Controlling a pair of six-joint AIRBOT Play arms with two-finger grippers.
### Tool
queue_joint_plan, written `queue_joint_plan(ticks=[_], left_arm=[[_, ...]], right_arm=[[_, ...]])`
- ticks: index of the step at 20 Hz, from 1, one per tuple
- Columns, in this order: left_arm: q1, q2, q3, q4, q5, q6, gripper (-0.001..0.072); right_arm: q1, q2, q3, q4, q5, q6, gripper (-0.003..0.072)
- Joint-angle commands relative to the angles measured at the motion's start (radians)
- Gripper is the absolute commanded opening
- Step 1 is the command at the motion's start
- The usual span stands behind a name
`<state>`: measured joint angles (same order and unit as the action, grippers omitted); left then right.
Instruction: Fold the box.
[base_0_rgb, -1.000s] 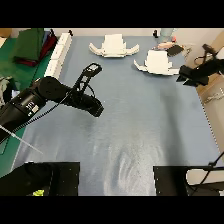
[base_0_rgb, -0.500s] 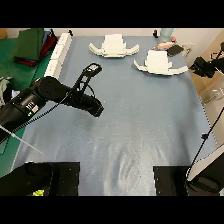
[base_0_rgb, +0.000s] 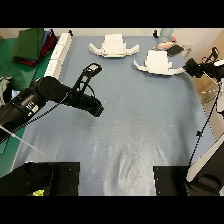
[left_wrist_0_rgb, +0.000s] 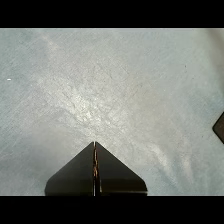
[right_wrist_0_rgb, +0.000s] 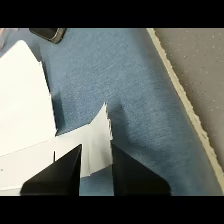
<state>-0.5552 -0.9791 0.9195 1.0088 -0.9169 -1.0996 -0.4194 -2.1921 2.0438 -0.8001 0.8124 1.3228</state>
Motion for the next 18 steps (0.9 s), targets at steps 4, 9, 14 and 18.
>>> queue_joint_plan(ticks=[4,9,14,18], left_arm=[[0.000,0.000,0.000,0.000,0.000,0.000,0.0018],[0.000,0.000,0.000,0.000,0.000,0.000,0.0018],[0.000,0.000,0.000,0.000,0.000,0.000,0.0018],[0.000,0.000,0.000,0.000,0.000,0.000,0.0017]], right_arm=[[0.004,-0.004,0.003,0.154,0.118,-0.137,0.0001],[0.018,0.098,-0.025,0.257,0.266,-0.196,-0.0005],[0.057,0.349,-0.308,0.235,0.309,-0.199,-0.0006],[0.122,0.672,-0.791,0.206,0.144,-0.224,-0.0006]])
